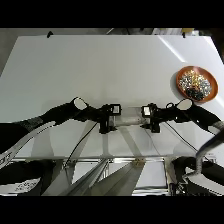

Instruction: Fold the box and place the chain.

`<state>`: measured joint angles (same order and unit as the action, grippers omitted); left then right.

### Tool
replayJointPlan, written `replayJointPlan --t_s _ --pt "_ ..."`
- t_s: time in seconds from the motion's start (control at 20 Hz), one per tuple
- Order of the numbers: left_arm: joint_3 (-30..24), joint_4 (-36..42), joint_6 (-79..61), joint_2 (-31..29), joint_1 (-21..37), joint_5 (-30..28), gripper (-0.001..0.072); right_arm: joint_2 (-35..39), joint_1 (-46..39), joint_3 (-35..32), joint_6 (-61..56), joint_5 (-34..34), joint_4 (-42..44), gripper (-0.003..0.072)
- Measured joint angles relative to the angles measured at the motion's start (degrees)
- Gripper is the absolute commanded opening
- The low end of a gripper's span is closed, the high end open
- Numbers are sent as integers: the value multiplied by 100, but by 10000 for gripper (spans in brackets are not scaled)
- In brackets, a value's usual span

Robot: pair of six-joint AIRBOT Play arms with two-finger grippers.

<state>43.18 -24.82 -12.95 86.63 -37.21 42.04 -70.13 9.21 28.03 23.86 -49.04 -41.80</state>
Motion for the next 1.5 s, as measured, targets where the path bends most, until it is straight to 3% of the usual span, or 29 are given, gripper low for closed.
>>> replayJointPlan --t_s 0.1,0.15,1.1,1.15,1.2,1.25,1.5 --pt "0 52 11 17 2 -17 316 0 -2 0 -11 0 9 406" --pt "2 63 13 22 2 -17 249 0 -2 0 -9 0 7 406" --pt "2 83 39 39 2 -31 255 0 -2 0 15 -2 2 406" --pt "2 83 39 39 2 -31 255 0 -2 0 15 -4 2 445" --pt "2 83 39 39 2 -28 255 0 -2 0 17 -9 2 629" --pt "2 98 42 46 0 -33 255 0 0 -2 20 33 -52 691" --pt "4 96 48 46 -2 -33 255 210 -4 -4 -520 136 -361 691"
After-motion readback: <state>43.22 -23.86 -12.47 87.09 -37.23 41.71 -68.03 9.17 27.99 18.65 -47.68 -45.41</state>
